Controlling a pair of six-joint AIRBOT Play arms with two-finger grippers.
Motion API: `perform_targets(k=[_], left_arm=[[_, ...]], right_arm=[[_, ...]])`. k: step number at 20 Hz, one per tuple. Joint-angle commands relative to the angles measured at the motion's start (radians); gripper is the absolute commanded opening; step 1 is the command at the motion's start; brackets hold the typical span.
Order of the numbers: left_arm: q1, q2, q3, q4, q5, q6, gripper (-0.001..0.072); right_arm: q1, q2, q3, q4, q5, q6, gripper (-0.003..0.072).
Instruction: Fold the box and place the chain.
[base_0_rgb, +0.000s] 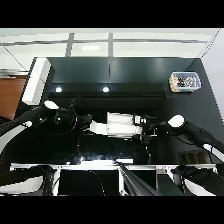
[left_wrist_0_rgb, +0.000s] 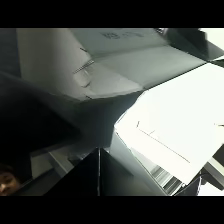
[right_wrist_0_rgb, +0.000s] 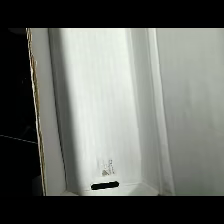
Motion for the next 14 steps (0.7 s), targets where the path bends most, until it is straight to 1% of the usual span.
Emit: perform_targets(k=[1,2,3,5,6,7,8,9,10,12,14], left_arm=[[-0.018,-0.002,0.001,-0.036,-0.005,0.046,0.0027],[-0.019,-0.002,0.001,-0.056,-0.01,0.077,0.0032],[-0.02,-0.002,0.002,-0.082,-0.024,0.114,0.0081],[-0.02,-0.001,0.003,-0.124,-0.037,0.153,0.0288],[-0.02,-0.001,0.008,-0.119,-0.042,0.155,0.0443],[-0.02,-0.001,0.016,-0.114,-0.05,0.155,0.0528],[-0.019,-0.001,0.026,-0.113,-0.058,0.155,0.0586],[-0.02,-0.001,0.036,-0.113,-0.064,0.159,0.0619],[-0.02,-0.001,0.05,-0.113,-0.072,0.159,0.0677],[-0.023,-0.001,0.08,-0.113,-0.101,0.159,0.0689],[-0.05,0.0,0.111,-0.101,-0.1,0.149,0.0688]], right_arm=[[0.001,0.0,0.0,0.0,0.0,0.0,0.0487],[0.001,0.0,0.0,0.0,0.0,0.0,0.0487],[0.001,0.0,0.0,0.0,0.0,0.0,0.0487],[0.001,0.0,0.0,0.0,0.0,0.0,0.0487],[0.001,0.0,0.0,0.0,0.0,0.0,0.0487],[0.001,0.0,0.0,0.0,0.0,0.0,0.0487],[0.001,0.0,0.0,0.0,0.0,0.0,0.0487],[0.001,0.0,0.0,0.0,0.0,0.0,0.0487],[0.001,0.0,0.0,0.0,0.0,0.0,0.0487],[0.001,0.0,0.0,0.0,0.0,0.0,0.0487],[0.001,0.0,0.0,0.0,0.0,0.0,0.0487]])
